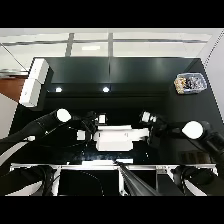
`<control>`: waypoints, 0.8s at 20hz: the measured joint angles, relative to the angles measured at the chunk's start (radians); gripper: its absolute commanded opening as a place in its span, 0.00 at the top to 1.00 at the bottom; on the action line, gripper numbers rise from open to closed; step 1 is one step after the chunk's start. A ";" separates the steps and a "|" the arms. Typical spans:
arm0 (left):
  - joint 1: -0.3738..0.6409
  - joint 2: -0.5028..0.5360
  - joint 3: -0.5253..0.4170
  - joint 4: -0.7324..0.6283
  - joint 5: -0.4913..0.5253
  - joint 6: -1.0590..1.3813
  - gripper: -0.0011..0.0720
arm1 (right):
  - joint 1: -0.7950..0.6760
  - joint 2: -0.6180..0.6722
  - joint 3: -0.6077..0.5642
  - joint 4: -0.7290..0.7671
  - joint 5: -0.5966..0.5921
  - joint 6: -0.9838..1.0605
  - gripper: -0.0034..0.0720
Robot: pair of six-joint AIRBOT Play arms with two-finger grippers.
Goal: Fold the box and place the chain.
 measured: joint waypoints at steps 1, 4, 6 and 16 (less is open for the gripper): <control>0.000 0.000 0.000 0.005 -0.003 -0.009 0.94 | 0.026 -0.001 -0.015 0.000 -0.013 -0.021 0.08; 0.000 0.000 0.000 0.013 -0.010 -0.027 0.94 | 0.087 -0.016 -0.042 0.009 -0.029 -0.069 0.08; 0.000 0.000 0.000 0.015 -0.010 -0.031 0.94 | 0.124 -0.040 -0.050 0.038 -0.031 -0.119 0.08; 0.000 -0.001 0.000 0.018 -0.011 -0.038 0.94 | 0.280 -0.133 -0.059 0.142 -0.179 -0.239 0.09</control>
